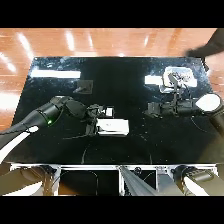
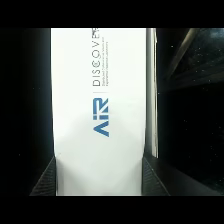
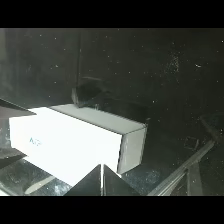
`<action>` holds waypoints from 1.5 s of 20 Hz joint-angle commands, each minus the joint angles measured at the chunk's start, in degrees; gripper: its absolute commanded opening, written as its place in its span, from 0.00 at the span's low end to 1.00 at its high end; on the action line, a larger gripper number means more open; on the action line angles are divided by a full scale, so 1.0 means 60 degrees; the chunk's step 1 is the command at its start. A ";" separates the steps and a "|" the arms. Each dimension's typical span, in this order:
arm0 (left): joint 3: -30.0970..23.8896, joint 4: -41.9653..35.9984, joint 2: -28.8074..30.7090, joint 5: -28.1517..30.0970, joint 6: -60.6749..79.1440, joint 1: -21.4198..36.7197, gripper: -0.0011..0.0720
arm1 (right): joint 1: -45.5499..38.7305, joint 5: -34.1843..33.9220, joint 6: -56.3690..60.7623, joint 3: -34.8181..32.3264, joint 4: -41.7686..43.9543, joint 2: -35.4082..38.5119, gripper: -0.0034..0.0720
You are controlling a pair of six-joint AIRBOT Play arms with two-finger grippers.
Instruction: Fold the box and place the chain.
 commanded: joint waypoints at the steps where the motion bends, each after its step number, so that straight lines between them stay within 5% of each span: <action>1: 0.0011 0.0073 -0.0018 0.0015 -0.0025 -0.0022 0.04 | -0.0007 -0.0004 0.0000 -0.0004 0.0000 0.0000 0.09; 10: 0.1432 0.0798 0.0055 0.0667 -0.2240 0.1096 0.03 | -0.0007 -0.0011 -0.0004 -0.0004 0.0000 0.0004 0.09; 18: 0.2484 0.0790 -0.0168 0.0448 -0.3399 0.5912 0.03 | -0.0007 -0.0018 -0.0004 -0.0004 -0.0018 0.0004 0.09; 22: 0.4524 0.0776 -0.1570 0.0947 -0.4878 0.8353 0.03 | -0.0004 0.0087 0.0000 -0.0004 0.0007 0.0004 0.09; 30: 0.9752 0.0885 -0.5901 0.1417 -0.6921 0.9522 0.03 | 0.0011 -0.0036 0.0350 -0.0004 0.0047 0.0004 0.09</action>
